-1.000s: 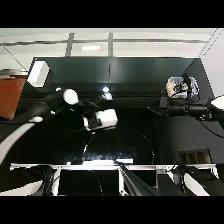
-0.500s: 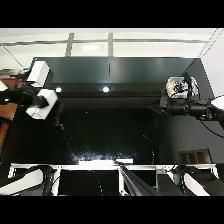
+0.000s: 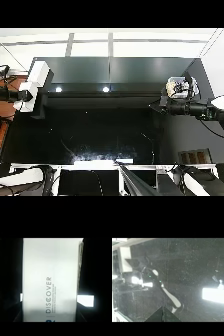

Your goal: Fold the box and place the chain.

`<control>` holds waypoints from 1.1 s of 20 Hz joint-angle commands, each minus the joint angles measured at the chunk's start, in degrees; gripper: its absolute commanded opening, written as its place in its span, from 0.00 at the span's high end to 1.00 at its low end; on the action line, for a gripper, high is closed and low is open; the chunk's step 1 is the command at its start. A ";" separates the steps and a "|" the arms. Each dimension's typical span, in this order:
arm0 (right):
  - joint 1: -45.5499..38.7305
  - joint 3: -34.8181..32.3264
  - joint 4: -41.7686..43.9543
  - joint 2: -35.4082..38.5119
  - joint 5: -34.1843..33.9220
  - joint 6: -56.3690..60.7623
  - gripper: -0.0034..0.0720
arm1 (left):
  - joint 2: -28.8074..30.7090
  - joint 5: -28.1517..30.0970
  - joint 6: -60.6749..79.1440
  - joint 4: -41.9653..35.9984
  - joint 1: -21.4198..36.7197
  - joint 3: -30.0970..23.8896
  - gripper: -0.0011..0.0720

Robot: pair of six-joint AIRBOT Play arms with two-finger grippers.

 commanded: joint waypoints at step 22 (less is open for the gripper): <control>-0.28 29.24 -17.05 -0.02 1.20 1.73 0.91 | 9.38 -19.80 -10.91 -21.90 -6.51 27.85 0.94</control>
